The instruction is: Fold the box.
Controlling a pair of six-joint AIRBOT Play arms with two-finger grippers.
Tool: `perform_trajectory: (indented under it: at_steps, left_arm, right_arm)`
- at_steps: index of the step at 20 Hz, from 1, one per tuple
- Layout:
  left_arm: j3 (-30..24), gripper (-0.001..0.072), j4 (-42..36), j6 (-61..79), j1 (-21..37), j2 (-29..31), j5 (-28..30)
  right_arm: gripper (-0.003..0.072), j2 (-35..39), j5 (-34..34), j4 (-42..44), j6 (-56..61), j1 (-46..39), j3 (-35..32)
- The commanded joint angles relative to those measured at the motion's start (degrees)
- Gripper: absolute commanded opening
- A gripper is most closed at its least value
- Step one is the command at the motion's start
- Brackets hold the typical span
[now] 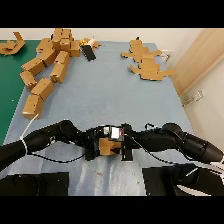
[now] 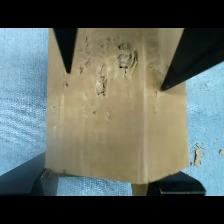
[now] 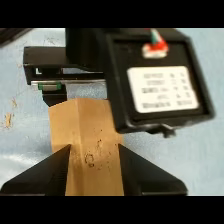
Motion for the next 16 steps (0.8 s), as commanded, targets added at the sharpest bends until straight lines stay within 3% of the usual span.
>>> perform_trajectory:
  at_steps: [1, 16]
  left_arm:
    - [0.0, 0.0523, 0.0, 0.0, 0.0, 0.0, 0.0]
    - [0.0, 0.0523, 0.0, 0.0, 0.0, 0.0, 0.0]
  right_arm:
    - [0.0475, -0.1, 2.8, -2.2, -3.8, 1.4, -0.7]
    - [0.0475, -0.1, 5.7, -2.2, -8.0, 1.4, -3.7]
